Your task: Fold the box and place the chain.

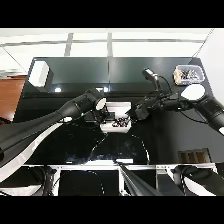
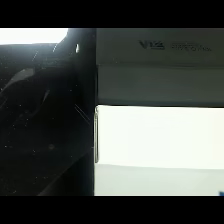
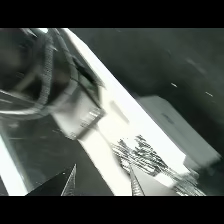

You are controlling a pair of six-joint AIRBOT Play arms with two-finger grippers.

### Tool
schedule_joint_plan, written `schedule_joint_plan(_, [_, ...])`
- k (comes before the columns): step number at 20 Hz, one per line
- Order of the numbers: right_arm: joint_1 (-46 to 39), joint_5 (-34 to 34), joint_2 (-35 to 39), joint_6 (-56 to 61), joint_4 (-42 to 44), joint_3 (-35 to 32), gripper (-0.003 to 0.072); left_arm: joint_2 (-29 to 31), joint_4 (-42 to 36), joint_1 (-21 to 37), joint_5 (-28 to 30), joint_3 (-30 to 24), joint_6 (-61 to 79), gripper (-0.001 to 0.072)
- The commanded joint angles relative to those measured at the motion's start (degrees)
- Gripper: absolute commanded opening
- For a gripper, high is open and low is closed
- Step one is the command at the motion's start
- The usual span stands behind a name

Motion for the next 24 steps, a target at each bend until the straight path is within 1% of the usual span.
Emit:
schedule_joint_plan(1, [-5.8, 6.8, 0.5, 0.2, -9.0, -0.6, 0.0408, 0.0, 0.0, 0.0, 0.0, 0.0, 0.0, 0.0029])
schedule_joint_plan(2, [-7.6, 8.4, 0.5, 0.5, -13.8, -1.3, 0.0408, 0.0, 0.0, 0.0, 0.0, 0.0, 0.0, 0.0029])
schedule_joint_plan(3, [-8.5, 8.1, 0.4, 0.4, -17.0, -3.0, 0.0408, 0.0, 0.0, 0.0, 0.0, 0.0, 0.0, 0.0029])
schedule_joint_plan(4, [-8.5, 5.6, 0.4, -0.1, -18.4, -5.4, 0.0436, 0.0, 0.0, 0.0, 0.0, 0.0, 0.0, 0.0029])
schedule_joint_plan(5, [-7.7, 2.1, 0.4, -2.2, -18.1, -8.1, 0.0689, 0.0, 0.0, 0.0, 0.0, 0.0, 0.0, 0.0029])
schedule_joint_plan(6, [-6.0, -2.0, 0.4, -5.4, -18.1, -10.4, 0.0720, 0.0, 0.0, 0.0, 0.0, 0.0, 0.0, 0.0029])
schedule_joint_plan(9, [0.2, -12.6, -0.2, -18.7, -18.3, -13.6, 0.0720, 0.0, 0.0, 0.0, 0.0, 0.0, 0.0, 0.0029])
schedule_joint_plan(11, [3.3, -17.8, -1.9, -34.9, -16.9, -13.9, 0.0720, 0.0, 0.0, 0.0, 0.0, 0.0, 0.0, 0.0029])
schedule_joint_plan(13, [3.3, -18.6, -4.5, -48.2, -7.6, -13.8, 0.0720, 0.0, 0.0, 0.0, 0.0, 0.0, 0.0, 0.0029])
schedule_joint_plan(14, [3.3, -17.7, -5.9, -54.0, -2.2, -13.8, 0.0720, 0.0, 0.0, 0.0, 0.0, 0.0, 0.0, 0.0029])
schedule_joint_plan(15, [3.4, -17.1, -6.9, -58.1, 0.8, -13.8, 0.0720, 0.0, 0.0, 0.0, 0.0, 0.0, 0.0, 0.0029])
schedule_joint_plan(16, [3.5, -17.2, -7.8, -59.5, 1.9, -13.8, 0.0720, 0.0, 0.0, 0.0, 0.0, 0.0, 0.0, 0.0029])
schedule_joint_plan(21, [3.4, -18.9, -10.0, -58.8, 3.0, -13.4, 0.0720, 0.0, 0.0, 0.0, 0.1, 0.0, 0.0, 0.0029])
schedule_joint_plan(24, [3.5, -19.3, -11.9, -57.0, 2.1, -13.4, 0.0720, 0.0, 0.0, 0.0, 0.1, 0.0, 0.0, 0.0029])
